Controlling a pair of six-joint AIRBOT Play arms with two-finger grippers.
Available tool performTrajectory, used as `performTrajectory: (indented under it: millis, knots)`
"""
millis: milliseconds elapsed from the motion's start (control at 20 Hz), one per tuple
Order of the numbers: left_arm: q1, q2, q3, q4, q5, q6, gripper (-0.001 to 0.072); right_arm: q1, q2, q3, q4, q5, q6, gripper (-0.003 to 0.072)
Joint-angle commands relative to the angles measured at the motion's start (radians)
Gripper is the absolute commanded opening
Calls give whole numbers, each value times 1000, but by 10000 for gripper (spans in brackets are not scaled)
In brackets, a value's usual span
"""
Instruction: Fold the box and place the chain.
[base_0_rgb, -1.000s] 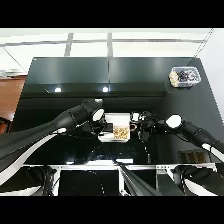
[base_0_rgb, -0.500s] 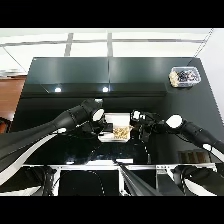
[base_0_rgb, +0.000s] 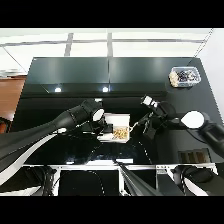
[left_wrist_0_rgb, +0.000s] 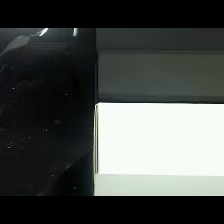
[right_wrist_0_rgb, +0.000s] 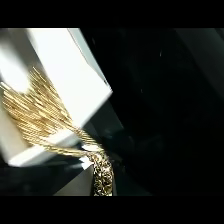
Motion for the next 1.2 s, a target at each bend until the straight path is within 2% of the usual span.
performTrajectory:
  millis: [0, 100, 150, 250, 350, 450, 700, 850, 1150]
  knots:
    - [1, 0, 0, 0, 1, 0, 31, -6, 79, 98, 115, 165, 234, 11]
    - [1, 0, 0, 1, 3, 0, 31, -5, 76, 101, 364, 132, 253, 11]
    - [1, 0, 0, 1, 6, 0, 31, 6, 74, 101, 420, 95, 254, 12]
    - [1, 0, 0, 0, 11, 0, 31, 49, 64, 101, 396, 19, 265, 12]
    - [1, 0, 0, 0, 17, 0, 31, 81, 37, 100, 344, 14, 293, 22]
    - [1, 0, 0, 0, 20, 0, 31, 72, 34, 103, 240, 23, 356, 381]
    - [1, 0, 0, 0, 20, 0, 31, -149, 48, 147, -161, 189, 480, 393]
    - [1, 0, 0, 0, 26, 0, 31, -240, 48, 147, -175, 245, 485, 384]
    - [5, 0, 1, 6, 39, 41, 32, -241, 48, 146, -175, 246, 483, 384]
